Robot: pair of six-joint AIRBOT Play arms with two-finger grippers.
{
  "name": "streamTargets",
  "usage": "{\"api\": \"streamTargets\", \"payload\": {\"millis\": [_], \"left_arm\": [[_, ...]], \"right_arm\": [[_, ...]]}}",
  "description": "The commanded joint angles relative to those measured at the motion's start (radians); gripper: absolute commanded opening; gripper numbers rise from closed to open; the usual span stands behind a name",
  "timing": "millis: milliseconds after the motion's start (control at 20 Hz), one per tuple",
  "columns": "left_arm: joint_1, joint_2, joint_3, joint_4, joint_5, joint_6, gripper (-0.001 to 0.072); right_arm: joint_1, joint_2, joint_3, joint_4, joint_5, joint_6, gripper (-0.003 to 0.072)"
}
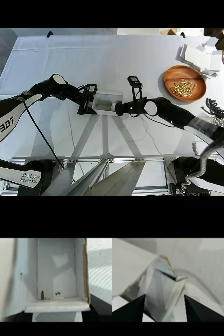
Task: Fold the box and place the chain.
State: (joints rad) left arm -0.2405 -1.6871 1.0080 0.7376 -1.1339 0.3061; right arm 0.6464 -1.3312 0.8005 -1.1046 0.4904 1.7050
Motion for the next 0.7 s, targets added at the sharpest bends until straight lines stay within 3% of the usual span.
{"api": "streamTargets", "payload": {"millis": [0,250,500,650], "left_arm": [[0.000,0.000,0.000,0.000,0.000,0.000,0.0175],[0.000,0.000,0.000,0.000,0.000,0.000,0.0175],[0.000,0.000,0.000,0.000,0.000,0.000,0.0175],[0.000,0.000,0.000,0.000,0.000,0.000,0.0175]], "right_arm": [[0.001,-0.026,0.057,-0.035,0.023,0.061,0.0532],[0.005,-0.046,0.058,-0.139,0.103,0.173,0.0532],[0.043,-0.053,0.069,-0.352,0.132,0.376,0.0529],[0.044,-0.053,0.106,-0.374,0.128,0.396,0.0535]]}}
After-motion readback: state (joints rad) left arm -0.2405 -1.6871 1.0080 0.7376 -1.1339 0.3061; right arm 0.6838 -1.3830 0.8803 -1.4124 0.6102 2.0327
